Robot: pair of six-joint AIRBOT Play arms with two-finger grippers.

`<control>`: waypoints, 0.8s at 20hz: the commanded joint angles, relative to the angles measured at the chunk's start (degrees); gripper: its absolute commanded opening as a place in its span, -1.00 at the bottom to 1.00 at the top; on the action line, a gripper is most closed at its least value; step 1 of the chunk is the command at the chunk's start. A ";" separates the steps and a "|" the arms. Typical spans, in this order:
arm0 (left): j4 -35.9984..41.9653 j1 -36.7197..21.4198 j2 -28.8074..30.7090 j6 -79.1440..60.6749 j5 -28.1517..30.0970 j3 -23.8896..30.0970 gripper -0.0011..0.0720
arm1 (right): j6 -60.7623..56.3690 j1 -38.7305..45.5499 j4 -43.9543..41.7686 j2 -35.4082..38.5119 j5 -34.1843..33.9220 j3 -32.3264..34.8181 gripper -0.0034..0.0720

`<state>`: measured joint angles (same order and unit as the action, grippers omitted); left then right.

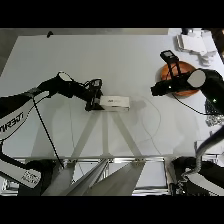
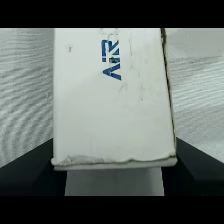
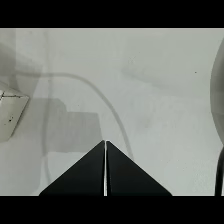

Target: Fold the box and place the chain.

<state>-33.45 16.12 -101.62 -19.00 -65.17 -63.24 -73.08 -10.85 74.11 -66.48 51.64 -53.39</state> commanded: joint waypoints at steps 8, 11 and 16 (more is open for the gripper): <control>-17.79 -1.51 15.67 28.96 0.46 -0.07 -0.96 | 0.02 0.02 0.00 0.04 -0.02 -0.04 -0.88; -28.52 -3.72 23.87 41.59 2.69 -0.09 -0.96 | 0.02 0.02 0.00 0.04 -0.04 -0.04 -0.88; -48.35 -9.55 33.07 63.95 6.97 -0.07 -0.95 | 0.02 0.02 0.00 0.04 -0.04 -0.04 -0.88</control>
